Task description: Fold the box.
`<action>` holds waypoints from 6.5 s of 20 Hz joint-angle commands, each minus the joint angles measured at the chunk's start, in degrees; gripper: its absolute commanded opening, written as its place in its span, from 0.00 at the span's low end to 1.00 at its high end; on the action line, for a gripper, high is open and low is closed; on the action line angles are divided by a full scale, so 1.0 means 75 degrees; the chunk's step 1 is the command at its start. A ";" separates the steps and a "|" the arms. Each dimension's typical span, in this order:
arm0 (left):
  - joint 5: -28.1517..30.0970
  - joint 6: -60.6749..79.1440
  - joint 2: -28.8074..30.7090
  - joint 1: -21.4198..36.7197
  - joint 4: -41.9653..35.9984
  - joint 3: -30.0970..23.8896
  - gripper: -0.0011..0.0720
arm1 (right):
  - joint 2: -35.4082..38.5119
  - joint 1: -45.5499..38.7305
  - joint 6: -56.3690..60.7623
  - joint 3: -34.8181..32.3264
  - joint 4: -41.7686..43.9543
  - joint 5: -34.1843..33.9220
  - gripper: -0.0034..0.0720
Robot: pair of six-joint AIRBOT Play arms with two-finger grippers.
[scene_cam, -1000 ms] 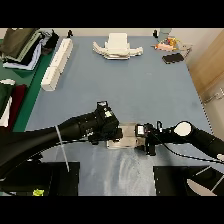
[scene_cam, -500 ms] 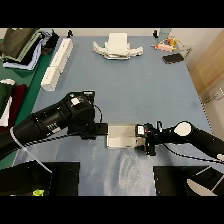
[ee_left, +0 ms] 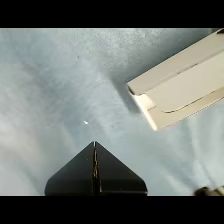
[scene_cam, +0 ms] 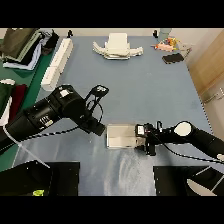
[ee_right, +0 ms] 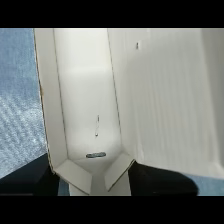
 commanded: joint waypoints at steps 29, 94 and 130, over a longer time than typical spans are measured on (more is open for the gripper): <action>0.6033 1.3094 0.0050 0.0740 -0.6907 -0.4540 0.97 | 0.0006 -0.0003 0.0000 0.0009 0.0000 0.0000 0.71; 0.6484 1.4292 -0.0399 0.0694 -0.7729 -0.4523 0.97 | 0.0006 -0.0003 0.0003 0.0009 0.0000 0.0000 0.71; 0.6461 1.4289 -0.0446 0.0694 -0.7755 -0.4523 0.57 | 0.0114 -0.0003 0.0003 0.0015 -0.0076 0.0038 1.00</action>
